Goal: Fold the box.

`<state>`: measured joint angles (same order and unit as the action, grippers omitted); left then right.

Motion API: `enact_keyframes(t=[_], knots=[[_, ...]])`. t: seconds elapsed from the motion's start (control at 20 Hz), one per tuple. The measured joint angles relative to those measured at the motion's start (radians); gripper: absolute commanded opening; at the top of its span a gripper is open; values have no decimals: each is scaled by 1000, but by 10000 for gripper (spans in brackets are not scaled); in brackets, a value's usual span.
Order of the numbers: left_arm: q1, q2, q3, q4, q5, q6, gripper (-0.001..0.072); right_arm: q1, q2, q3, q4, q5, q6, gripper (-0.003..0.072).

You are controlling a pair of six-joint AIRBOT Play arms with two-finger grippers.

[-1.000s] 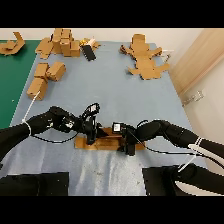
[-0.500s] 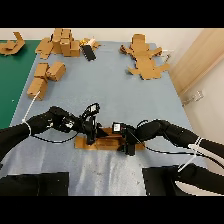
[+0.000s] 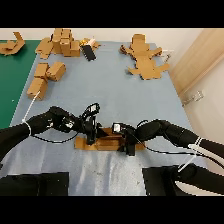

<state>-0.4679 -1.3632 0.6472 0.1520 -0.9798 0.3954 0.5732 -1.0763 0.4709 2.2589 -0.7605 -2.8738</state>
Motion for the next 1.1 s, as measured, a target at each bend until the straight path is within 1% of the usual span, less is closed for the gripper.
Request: enact_keyframes(t=[0.35, 1.1], knots=[[0, 0, 0, 0, 0, 0, 11, 0, 0, 0, -3, 9, 0, 430], [0, -1, -1, -55, 2, -2, 12, 0, 0, 0, -3, 19, 2, 430]])
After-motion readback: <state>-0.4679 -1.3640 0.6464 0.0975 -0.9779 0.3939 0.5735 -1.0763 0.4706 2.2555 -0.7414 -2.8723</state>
